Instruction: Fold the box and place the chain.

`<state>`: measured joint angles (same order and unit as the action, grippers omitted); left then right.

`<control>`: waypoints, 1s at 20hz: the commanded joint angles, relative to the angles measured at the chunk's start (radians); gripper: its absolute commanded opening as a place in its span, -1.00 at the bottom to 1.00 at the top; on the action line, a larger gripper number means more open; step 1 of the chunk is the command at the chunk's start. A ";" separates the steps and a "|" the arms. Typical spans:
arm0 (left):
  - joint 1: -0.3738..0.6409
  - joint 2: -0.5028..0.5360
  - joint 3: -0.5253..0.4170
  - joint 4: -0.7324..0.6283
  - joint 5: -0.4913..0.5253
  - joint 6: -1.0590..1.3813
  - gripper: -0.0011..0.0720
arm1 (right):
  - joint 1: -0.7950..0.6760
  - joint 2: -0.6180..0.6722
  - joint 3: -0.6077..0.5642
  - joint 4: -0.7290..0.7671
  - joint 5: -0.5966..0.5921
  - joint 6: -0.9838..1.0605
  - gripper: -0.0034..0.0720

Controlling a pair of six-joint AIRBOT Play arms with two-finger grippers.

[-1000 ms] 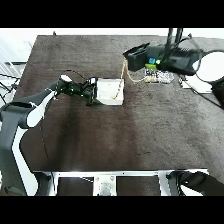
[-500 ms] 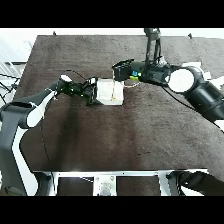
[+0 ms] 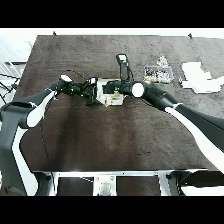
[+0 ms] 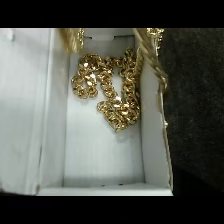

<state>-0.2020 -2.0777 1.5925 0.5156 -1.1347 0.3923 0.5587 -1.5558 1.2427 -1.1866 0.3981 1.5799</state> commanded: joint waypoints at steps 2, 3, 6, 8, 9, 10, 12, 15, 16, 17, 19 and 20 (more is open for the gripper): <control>0.000 0.000 0.000 0.000 0.000 0.000 0.50 | -0.004 -0.013 0.013 0.006 -0.035 0.020 -0.88; 0.000 0.000 0.000 0.000 0.001 0.000 0.50 | -0.004 0.032 0.020 0.005 -0.023 0.011 -0.88; 0.000 0.000 0.000 0.000 0.001 0.000 0.50 | -0.007 0.176 0.024 -0.023 0.018 0.009 -0.88; 0.000 0.000 0.000 0.000 0.001 0.000 0.50 | -0.007 0.254 0.024 -0.047 0.050 0.009 -0.88; 0.000 0.000 0.000 0.000 0.001 0.000 0.50 | -0.007 0.282 0.024 -0.054 0.059 0.009 -0.88; 0.000 0.000 0.000 0.000 0.000 0.000 0.50 | -0.007 0.299 0.024 -0.056 0.064 0.009 -0.88; 0.000 0.000 0.000 0.000 0.001 0.000 0.50 | -0.006 0.305 0.022 -0.056 0.068 0.009 -0.88; 0.000 0.000 0.000 0.000 0.000 0.000 0.50 | -0.007 0.298 0.009 -0.056 0.067 0.010 -0.88; 0.000 0.000 0.000 0.000 0.000 0.000 0.50 | -0.007 0.294 0.008 -0.056 0.066 0.009 -0.88; 0.000 0.000 0.000 0.000 0.000 0.000 0.50 | -0.007 0.291 0.008 -0.056 0.063 0.010 -0.88; 0.000 0.000 0.000 0.000 0.001 0.000 0.50 | -0.013 0.292 0.013 -0.064 0.008 0.010 -0.88; 0.000 0.000 0.000 0.000 0.000 0.000 0.50 | -0.016 0.292 0.025 -0.064 -0.008 0.009 -0.88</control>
